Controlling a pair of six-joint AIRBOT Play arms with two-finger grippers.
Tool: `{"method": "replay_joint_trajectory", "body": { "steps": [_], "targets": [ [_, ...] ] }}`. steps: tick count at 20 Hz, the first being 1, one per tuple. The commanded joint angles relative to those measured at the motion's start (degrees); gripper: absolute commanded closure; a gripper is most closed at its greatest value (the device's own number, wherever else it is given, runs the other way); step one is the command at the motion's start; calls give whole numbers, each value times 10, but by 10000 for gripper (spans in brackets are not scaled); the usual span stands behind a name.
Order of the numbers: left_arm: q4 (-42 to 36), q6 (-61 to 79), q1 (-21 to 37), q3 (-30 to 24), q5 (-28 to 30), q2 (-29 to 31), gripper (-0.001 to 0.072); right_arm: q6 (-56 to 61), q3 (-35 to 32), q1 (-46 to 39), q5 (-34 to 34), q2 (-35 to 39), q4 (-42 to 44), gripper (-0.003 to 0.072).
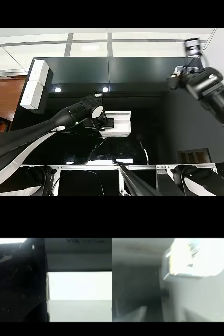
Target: Fold the box and place the chain.
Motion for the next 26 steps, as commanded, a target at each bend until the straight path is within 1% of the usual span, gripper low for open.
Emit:
{"method": "replay_joint_trajectory", "body": {
  "steps": [1,3,4,5,7,8,10,11,12,14,15,19,22,23,24,26],
  "targets": [
    [0,0,0,0,0,0,685,39,-9,-149,-164,-63,75,-3],
    [0,0,0,0,0,0,685,39,15,-201,-188,-125,151,1],
    [0,0,0,0,0,0,685,34,53,-223,-176,-165,184,3],
    [0,0,0,0,0,0,686,19,104,-242,-148,-206,216,3],
    [0,0,0,0,0,0,685,-36,242,-280,-54,-301,288,3],
    [0,0,0,0,0,0,685,-55,320,-296,6,-352,311,4],
    [0,0,0,0,0,0,685,-62,447,-318,113,-439,316,4],
    [1,0,0,0,1,0,685,-61,487,-326,143,-470,318,4],
    [1,0,0,0,1,0,685,-61,517,-331,155,-495,323,5],
    [0,0,0,0,0,0,686,-61,560,-335,164,-528,322,32],
    [0,0,0,0,0,0,685,-61,574,-335,166,-539,321,32],
    [0,0,0,0,0,0,685,-60,577,-336,137,-563,322,33],
    [0,0,0,0,0,0,685,-59,577,-335,128,-578,321,44],
    [0,0,0,0,0,0,685,-60,577,-335,122,-581,321,144],
    [0,0,0,0,0,0,685,-60,577,-335,113,-582,321,228],
    [0,0,0,0,0,0,685,-60,577,-334,107,-580,322,556]
  ]
}}
